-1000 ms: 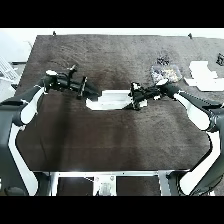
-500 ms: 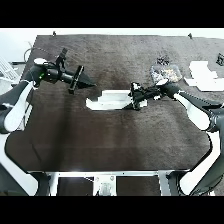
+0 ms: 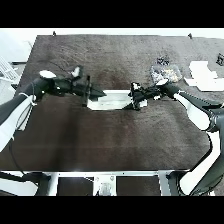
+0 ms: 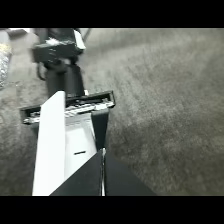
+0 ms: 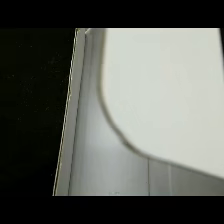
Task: Fold the box and place the chain.
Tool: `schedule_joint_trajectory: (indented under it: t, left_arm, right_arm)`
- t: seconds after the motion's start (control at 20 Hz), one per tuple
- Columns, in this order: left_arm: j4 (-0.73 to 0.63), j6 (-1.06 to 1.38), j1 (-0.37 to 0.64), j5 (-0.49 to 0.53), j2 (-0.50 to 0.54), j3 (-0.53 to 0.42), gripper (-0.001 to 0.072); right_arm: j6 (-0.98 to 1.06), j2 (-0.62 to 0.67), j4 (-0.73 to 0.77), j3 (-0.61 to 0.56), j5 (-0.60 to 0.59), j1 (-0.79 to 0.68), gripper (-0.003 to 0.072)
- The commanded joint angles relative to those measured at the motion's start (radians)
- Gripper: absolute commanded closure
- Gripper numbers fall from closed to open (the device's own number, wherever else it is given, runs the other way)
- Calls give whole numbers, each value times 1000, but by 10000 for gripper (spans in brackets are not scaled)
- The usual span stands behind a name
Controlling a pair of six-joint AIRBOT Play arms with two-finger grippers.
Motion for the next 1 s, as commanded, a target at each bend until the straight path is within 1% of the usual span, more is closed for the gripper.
schedule_joint_trajectory:
  t: [0.0,0.1,0.2,0.3,0.45,0.55,0.7,0.8,0.95]
  left_arm:
    - [-19,56,-87,200,19,-95,695]
    - [-20,30,-121,288,18,-119,694]
    - [-36,23,-124,322,3,-119,694]
    - [-42,24,-123,389,-16,-110,694]
    - [-11,21,-123,435,-70,-24,693]
    - [-3,12,-121,487,-101,33,693]
    - [-7,-19,-83,519,-119,67,693]
    - [-18,-20,-63,521,-119,68,693]
    - [-18,-19,-58,530,-119,68,693]
  right_arm:
    - [0,-1,0,0,0,1,137]
    - [0,-1,0,0,0,1,137]
    - [0,-1,0,0,0,1,136]
    - [0,-1,0,0,0,1,136]
    - [0,-1,0,0,0,1,137]
    - [0,-1,0,0,0,1,137]
    - [0,-1,0,0,0,1,137]
    - [0,-1,0,0,0,1,137]
    - [0,-1,0,0,0,1,136]
